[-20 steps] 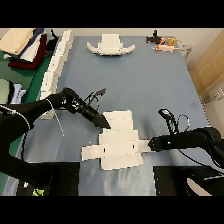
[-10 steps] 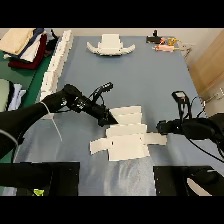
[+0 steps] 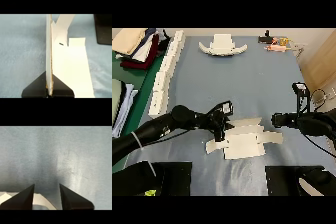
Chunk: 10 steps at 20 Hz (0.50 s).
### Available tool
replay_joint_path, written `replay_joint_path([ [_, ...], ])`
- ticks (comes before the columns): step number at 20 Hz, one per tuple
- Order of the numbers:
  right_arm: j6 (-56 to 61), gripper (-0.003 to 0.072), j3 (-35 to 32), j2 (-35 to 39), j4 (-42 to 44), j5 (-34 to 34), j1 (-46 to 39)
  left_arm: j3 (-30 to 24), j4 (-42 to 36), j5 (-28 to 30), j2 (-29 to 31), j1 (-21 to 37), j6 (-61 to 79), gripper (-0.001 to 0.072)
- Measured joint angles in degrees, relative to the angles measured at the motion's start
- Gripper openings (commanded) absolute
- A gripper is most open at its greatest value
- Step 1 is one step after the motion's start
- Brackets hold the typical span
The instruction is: Fold the box.
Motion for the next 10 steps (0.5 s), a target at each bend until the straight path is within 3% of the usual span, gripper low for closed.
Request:
replay_joint_path([
  [10,0.48,0.0488,0.09,-0.02,-0.22,0.00,0.00,-8.04,0.07,9.55,2.67,-6.69,2.80,0.0014],
])
